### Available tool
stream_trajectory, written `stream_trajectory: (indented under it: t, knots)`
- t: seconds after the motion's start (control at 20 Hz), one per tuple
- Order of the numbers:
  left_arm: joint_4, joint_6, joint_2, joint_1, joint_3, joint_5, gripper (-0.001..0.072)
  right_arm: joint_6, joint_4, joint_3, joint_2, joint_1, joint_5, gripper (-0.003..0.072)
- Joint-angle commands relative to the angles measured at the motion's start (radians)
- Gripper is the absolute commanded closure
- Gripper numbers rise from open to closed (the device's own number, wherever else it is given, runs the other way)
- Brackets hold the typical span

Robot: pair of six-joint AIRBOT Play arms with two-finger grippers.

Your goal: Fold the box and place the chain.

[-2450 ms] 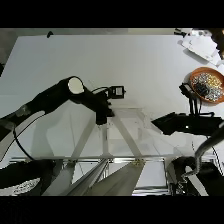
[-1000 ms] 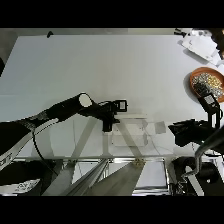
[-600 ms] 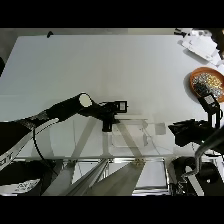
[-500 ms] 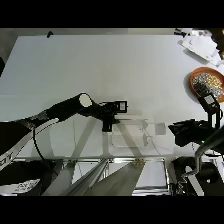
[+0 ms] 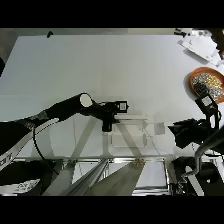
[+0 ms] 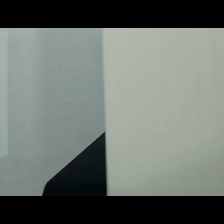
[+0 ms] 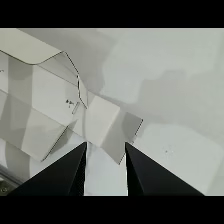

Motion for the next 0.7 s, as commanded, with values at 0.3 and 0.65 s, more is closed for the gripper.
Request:
stream_trajectory:
  t: [0.3, 0.65]
  knots:
    - [0.085, -0.063, 0.000, 0.000, 0.014, -0.015, 0.0705, -0.037, 0.000, 0.000, 0.001, 0.001, 0.000, 0.0412]
    - [0.096, -0.063, 0.000, 0.000, 0.014, -0.014, 0.0703, -0.037, 0.000, 0.000, 0.001, 0.001, 0.004, 0.0412]
